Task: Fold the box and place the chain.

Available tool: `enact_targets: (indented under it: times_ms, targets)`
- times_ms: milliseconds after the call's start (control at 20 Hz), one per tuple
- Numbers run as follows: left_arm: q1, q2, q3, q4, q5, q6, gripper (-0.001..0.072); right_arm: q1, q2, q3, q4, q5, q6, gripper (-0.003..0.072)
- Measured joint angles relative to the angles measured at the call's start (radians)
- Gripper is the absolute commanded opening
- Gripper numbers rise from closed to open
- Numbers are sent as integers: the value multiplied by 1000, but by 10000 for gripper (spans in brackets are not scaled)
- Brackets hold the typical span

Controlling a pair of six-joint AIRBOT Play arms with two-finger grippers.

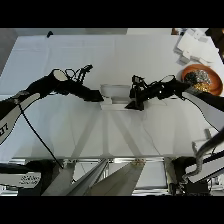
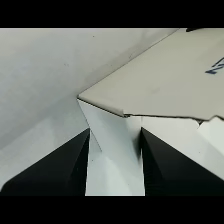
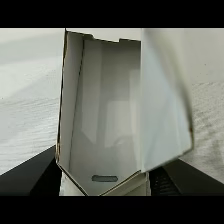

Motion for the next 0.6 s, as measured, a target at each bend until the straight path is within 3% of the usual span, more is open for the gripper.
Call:
enact_targets:
  times_ms: [200, 300, 350, 600]
  targets:
    - [0, 0, 0, 5, 2, -25, 308, 0, 0, 0, 0, 0, 0, 457]
    - [0, 0, -1, -6, 8, -28, 411, 0, 0, 0, 0, 0, 0, 457]
    - [1, 0, -1, -15, 17, -29, 425, 0, 0, 0, 0, 0, 0, 457]
    - [4, 5, 0, -52, 36, -32, 425, 0, 0, 0, 2, -1, 4, 457]
